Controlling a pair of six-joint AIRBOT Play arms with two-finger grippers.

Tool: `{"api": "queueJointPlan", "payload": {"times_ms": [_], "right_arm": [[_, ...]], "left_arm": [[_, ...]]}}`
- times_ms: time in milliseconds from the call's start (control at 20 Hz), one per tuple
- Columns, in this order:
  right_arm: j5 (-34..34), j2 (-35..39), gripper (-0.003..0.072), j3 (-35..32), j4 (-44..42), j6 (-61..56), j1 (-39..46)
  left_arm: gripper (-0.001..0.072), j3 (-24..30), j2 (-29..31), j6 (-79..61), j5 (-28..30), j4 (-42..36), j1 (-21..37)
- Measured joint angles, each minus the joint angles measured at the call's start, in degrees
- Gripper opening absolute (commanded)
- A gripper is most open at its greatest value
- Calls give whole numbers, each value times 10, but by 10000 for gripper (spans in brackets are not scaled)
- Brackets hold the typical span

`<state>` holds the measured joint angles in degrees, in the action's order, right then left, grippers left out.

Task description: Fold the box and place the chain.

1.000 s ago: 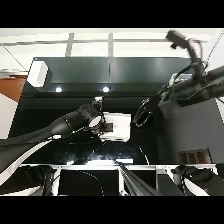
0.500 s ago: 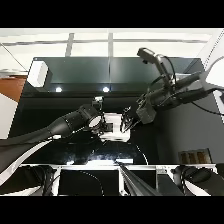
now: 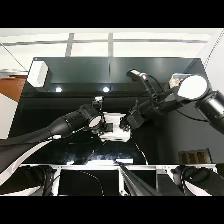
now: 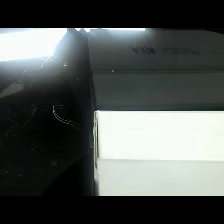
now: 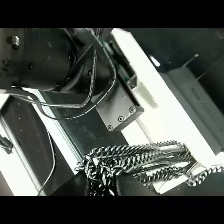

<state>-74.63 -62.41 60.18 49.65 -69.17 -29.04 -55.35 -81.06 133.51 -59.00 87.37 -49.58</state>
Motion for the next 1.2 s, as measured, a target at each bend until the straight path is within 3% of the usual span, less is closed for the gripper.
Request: {"api": "queueJointPlan", "payload": {"times_ms": [50, 250, 400, 550, 600, 650, 950, 1200], "right_arm": [[7, -2, 523, -3, -1, 0, -5], [-2, -4, 524, -10, 15, 2, 24], [-39, 2, 524, -15, 51, 25, 104], [-32, 10, 527, -47, 53, 88, 201], [-17, 12, 658, -66, 42, 117, 223], [3, 13, 717, -89, 33, 151, 240], [123, 6, 714, -207, 16, 426, 217], [206, -12, 700, -242, 14, 607, 149]], "left_arm": [[29, 0, 0, 0, 0, 0, 0], [29, 0, 0, 0, 0, 0, 0], [29, 0, 0, 0, 0, 0, 0], [29, 0, 0, 1, 0, 0, 0], [28, 0, 0, 1, 0, 1, 0], [28, 0, 0, 1, 1, 2, 0], [28, 0, 0, 1, 2, 6, 0], [28, 0, 0, 4, 1, 9, 0]]}}
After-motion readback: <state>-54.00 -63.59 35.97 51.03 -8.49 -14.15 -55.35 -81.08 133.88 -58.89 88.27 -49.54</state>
